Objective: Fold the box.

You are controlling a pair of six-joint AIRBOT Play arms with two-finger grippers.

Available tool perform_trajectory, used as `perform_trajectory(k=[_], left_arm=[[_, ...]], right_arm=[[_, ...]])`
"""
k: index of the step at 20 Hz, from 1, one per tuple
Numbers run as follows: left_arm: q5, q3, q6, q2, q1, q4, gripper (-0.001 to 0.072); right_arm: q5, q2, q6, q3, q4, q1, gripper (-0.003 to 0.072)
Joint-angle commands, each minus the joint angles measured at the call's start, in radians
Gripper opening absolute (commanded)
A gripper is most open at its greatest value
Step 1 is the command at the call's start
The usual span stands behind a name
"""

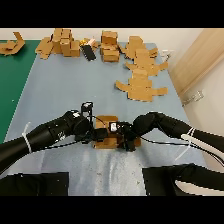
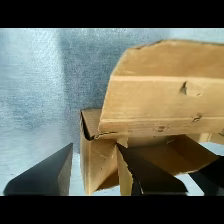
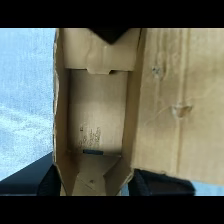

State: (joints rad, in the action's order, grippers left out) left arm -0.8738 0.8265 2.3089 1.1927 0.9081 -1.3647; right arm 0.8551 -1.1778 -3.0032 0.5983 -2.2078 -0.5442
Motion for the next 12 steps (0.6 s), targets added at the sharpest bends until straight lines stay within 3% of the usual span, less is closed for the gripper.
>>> perform_trajectory(k=[1,6,12], left_arm=[[-0.014,0.035,0.04,0.053,0.031,-0.013,0.043],[-0.193,0.164,0.148,0.172,0.065,-0.133,0.043],[-0.2,0.194,0.154,0.232,0.065,-0.125,0.0429]], right_arm=[[-0.001,0.001,0.0,0.001,0.0,0.0,0.0412],[-0.001,0.001,0.0,0.001,0.0,0.0,0.0412],[-0.001,0.001,0.0,0.001,0.0,0.0,0.0411]])
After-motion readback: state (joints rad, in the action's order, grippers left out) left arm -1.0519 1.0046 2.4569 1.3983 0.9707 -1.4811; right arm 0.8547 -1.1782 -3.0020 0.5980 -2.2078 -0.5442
